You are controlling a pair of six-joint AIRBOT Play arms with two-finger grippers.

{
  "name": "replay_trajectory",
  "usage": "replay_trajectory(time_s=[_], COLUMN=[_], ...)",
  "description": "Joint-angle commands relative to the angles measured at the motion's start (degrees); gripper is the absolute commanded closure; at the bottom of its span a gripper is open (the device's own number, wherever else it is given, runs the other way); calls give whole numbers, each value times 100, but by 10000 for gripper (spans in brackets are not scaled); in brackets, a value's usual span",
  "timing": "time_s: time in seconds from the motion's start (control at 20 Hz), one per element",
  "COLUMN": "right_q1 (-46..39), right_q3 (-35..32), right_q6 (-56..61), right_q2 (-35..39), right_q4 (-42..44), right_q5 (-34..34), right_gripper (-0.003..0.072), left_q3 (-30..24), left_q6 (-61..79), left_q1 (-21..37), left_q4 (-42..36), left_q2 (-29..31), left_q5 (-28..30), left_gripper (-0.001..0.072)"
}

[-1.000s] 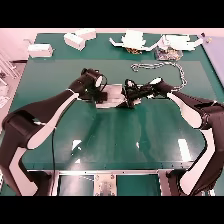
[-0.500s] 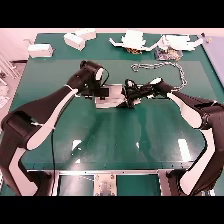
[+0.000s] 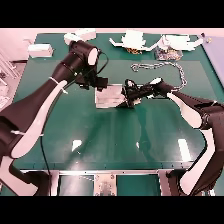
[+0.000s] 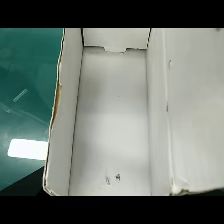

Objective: Fold the box and place the chain.

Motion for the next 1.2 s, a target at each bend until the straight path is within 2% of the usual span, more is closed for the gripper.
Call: replay_trajectory(time_s=[0.0,0.15,0.25,0.35,0.45,0.65,0.7,0.8,0.95,1.05,1.15], right_q1=[-2,-2,-2,-2,-2,-2,-2,-2,-2,-2,-2], right_q3=[2,2,2,2,2,2,2,2,2,2,2], right_q6=[2,2,4,2,2,2,2,2,2,2,4], right_q2=[2,2,2,2,2,2,2,2,2,2,2], right_q4=[2,2,2,2,2,2,2,2,2,2,2], right_q5=[0,0,0,0,0,0,0,0,0,0,0], right_gripper=[106,106,106,106,106,106,106,106,106,106,106], left_q3=[22,22,20,-59,-326,-942,-1091,-1631,-2608,-3027,-3161], left_q6=[922,1891,2540,3132,3189,3956,4212,5447,8164,9335,10253], left_q1=[181,529,925,1475,1954,2393,2448,2634,2949,3104,3187], left_q4=[31,-26,-592,-1515,-2286,-2485,-2621,-3449,-4776,-5101,-5265], left_q2=[378,487,487,487,487,485,485,485,485,485,433], left_q5=[-407,-302,-313,-289,-304,-284,-153,490,1211,1622,1843], left_gripper=[200,201,201,202,201,201,201,201,201,201,200])
